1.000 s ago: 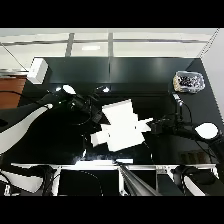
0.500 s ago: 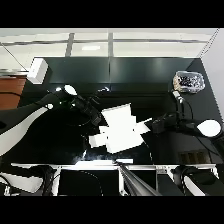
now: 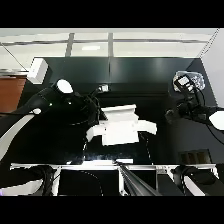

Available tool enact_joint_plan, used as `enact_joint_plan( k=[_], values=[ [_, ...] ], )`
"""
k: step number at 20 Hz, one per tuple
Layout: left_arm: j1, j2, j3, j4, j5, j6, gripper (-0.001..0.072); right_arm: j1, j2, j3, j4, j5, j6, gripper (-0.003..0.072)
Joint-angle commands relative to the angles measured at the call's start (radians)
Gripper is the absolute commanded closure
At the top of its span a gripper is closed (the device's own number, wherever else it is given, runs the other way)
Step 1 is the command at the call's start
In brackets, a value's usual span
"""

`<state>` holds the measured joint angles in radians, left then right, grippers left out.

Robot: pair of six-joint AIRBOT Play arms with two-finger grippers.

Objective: Fold the box and place the chain.

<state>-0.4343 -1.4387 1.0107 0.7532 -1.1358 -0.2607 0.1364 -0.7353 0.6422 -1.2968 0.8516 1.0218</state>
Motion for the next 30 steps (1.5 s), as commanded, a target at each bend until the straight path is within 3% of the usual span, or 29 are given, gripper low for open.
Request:
enact_joint_plan(
  k=[1, 5, 10, 15, 19, 24, 30],
  values=[
    [-0.033, 0.025, -0.025, 0.058, 0.098, 0.029, 0.0684, 0.0, 0.001, 0.011, -0.012, 0.005, -0.002, 0.0053],
    [-0.048, 0.025, -0.11, -0.018, 0.209, 0.212, 0.0684, 0.024, 0.0, -0.006, 0.119, 0.059, -0.211, 0.0053],
    [-0.063, 0.018, -0.153, -0.016, 0.212, 0.285, 0.0681, 0.09, -0.006, -0.155, 0.405, 0.034, -0.533, 0.0053],
    [-0.065, -0.002, -0.153, 0.002, 0.196, 0.279, 0.0682, 0.196, -0.01, -0.264, 0.418, 0.001, -0.634, 0.0052],
    [-0.065, -0.002, -0.153, 0.002, 0.197, 0.28, 0.0682, 0.272, -0.039, -0.272, 0.418, 0.004, -0.666, 0.0053],
    [-0.065, -0.002, -0.153, 0.0, 0.193, 0.28, 0.0681, 0.367, -0.146, -0.271, 0.438, 0.006, -0.853, 0.0053],
    [-0.065, -0.002, -0.153, -0.004, 0.184, 0.28, 0.0681, 0.483, -0.209, -0.271, 0.579, -0.188, -0.899, 0.0053]
  ],
)
